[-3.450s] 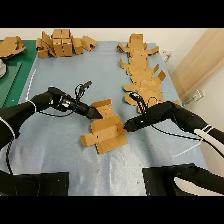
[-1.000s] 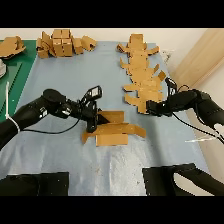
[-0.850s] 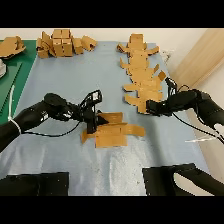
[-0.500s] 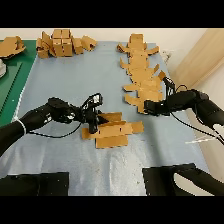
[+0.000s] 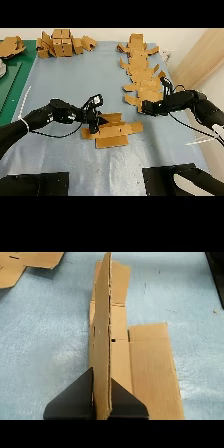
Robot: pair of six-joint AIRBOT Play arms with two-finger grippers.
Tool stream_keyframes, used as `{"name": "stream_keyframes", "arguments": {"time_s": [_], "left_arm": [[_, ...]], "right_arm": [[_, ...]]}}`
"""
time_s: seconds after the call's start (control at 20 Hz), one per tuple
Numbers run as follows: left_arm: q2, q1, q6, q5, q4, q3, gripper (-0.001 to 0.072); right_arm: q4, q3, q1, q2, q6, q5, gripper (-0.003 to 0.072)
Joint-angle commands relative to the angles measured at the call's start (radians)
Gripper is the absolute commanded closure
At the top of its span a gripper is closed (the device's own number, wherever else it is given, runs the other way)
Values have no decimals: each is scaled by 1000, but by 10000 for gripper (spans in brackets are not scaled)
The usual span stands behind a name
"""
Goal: Fold the box.
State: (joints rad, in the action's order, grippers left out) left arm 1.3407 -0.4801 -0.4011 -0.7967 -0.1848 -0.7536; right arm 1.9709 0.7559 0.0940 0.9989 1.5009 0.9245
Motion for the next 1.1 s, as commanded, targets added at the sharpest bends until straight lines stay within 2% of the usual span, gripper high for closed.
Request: {"name": "stream_keyframes", "arguments": {"time_s": [0.0, 0.25, 0.55, 1.05], "left_arm": [[5, -1, 1, -10, -3, 0, 697], [6, -30, 114, -26, -184, -68, 697], [6, -44, 110, -75, -175, -87, 697], [43, -42, 105, -43, -175, -87, 697]], "right_arm": [[5, 1, 2, -1, 4, 0, 684], [5, 1, 2, 0, 19, 0, 684], [5, 1, 2, 9, 27, 0, 684], [13, 0, 2, 41, 27, 1, 684]]}}
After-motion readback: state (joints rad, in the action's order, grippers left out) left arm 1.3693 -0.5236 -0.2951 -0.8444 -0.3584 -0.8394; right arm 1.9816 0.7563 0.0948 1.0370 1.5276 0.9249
